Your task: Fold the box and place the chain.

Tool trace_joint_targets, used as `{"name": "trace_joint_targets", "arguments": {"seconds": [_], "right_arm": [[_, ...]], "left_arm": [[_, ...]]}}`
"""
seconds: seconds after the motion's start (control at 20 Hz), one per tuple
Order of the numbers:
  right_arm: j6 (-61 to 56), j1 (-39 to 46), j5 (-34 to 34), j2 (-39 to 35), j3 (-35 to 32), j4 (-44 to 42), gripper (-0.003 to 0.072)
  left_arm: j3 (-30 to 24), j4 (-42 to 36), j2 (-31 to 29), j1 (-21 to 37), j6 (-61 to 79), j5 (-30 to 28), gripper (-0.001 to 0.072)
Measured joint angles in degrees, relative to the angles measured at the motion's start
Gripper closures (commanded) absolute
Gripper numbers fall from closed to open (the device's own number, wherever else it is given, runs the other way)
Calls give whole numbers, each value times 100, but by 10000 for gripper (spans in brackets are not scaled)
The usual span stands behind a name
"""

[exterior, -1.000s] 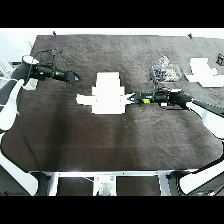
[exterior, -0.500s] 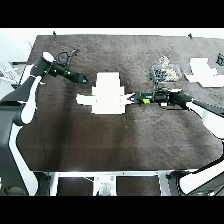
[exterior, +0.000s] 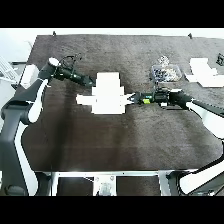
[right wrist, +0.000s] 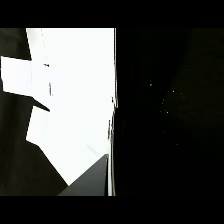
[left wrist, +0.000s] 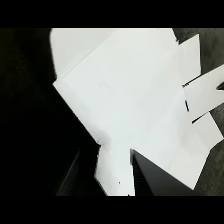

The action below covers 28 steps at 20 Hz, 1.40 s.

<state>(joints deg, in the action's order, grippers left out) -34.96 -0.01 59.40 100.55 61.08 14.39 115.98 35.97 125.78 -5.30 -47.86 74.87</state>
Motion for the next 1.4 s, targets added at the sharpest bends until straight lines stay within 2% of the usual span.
{"name": "trace_joint_targets", "arguments": {"seconds": [0.55,1.4], "right_arm": [[11,0,0,0,0,0,677],[9,4,-2,0,0,2,677]], "left_arm": [[0,-22,72,-94,2,516,344],[-4,-208,256,-260,-7,278,347]]}}
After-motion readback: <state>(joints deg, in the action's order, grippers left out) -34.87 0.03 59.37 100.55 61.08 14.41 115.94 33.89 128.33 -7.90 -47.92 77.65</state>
